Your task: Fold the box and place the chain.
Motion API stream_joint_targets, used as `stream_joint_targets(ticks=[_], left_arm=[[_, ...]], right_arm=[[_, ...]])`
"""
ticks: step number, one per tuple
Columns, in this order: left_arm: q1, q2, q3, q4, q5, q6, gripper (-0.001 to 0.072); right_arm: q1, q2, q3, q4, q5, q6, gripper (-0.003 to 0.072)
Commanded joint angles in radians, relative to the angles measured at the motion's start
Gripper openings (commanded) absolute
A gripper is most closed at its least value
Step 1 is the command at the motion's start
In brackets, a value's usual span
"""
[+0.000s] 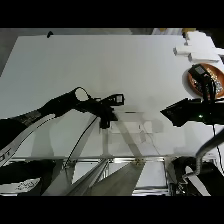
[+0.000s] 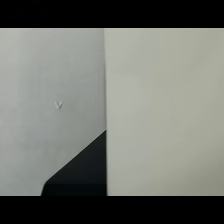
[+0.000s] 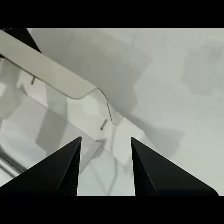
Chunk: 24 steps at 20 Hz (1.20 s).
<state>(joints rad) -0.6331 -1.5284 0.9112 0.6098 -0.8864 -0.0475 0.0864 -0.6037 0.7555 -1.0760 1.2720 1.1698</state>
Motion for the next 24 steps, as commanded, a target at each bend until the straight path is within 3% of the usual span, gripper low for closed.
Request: stream_joint_targets(ticks=[1,6,24], left_arm=[[-0.006,-0.029,-0.003,-0.081,0.037,0.149,0.0003],[-0.005,-0.029,-0.003,-0.079,0.091,0.156,0.0003],[-0.005,-0.029,-0.003,-0.031,0.132,0.153,0.0009]], right_arm=[[0.001,0.001,0.001,-0.001,0.002,-0.011,0.0343],[0.001,0.001,0.0,-0.001,0.0,-0.024,0.0341],[0.001,0.001,0.0,-0.001,0.0,-0.027,0.0341]])
